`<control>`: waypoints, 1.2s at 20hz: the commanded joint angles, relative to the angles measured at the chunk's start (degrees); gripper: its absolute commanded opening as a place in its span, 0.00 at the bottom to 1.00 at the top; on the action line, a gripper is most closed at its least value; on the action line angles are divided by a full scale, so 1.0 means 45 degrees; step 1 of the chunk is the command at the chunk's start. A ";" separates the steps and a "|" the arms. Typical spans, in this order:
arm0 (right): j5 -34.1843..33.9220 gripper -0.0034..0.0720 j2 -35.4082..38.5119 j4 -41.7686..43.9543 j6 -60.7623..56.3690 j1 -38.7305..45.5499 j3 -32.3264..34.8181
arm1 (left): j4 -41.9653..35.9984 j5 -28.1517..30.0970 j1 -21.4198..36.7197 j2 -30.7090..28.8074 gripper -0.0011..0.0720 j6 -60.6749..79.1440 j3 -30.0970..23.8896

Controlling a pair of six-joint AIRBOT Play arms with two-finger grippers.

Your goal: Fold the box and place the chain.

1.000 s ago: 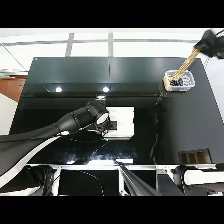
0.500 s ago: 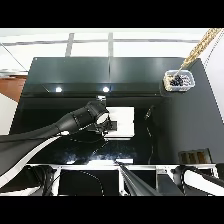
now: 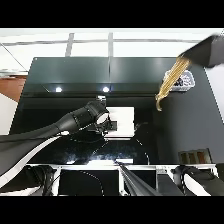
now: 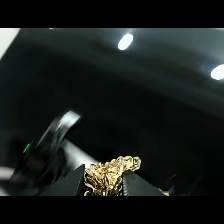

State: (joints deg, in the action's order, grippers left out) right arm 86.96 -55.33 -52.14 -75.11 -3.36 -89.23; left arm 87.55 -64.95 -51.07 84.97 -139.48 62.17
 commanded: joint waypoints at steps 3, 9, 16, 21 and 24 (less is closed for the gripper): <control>0.0306 0.09 0.0515 -0.0277 -0.0311 -0.2909 0.1005 | 0.0005 0.0083 -0.0005 0.0005 0.05 -0.0005 0.0005; -0.1107 0.09 0.0369 0.0049 -0.0418 -0.4289 0.2293 | 0.0010 0.0087 -0.0019 0.0005 0.05 -0.0005 0.0005; -0.2482 0.09 -0.0121 0.1613 -0.0151 -0.4260 0.2433 | 0.0010 0.0087 -0.0019 0.0005 0.05 -0.0005 0.0005; -0.1812 0.09 -0.0121 0.1632 -0.0160 -0.3653 0.0544 | 0.0005 0.0092 -0.0019 0.0005 0.05 -0.0005 0.0005; -0.1350 0.09 -0.0121 0.1656 -0.0165 -0.3570 0.0321 | 0.0010 0.0092 -0.0019 0.0005 0.05 -0.0005 0.0005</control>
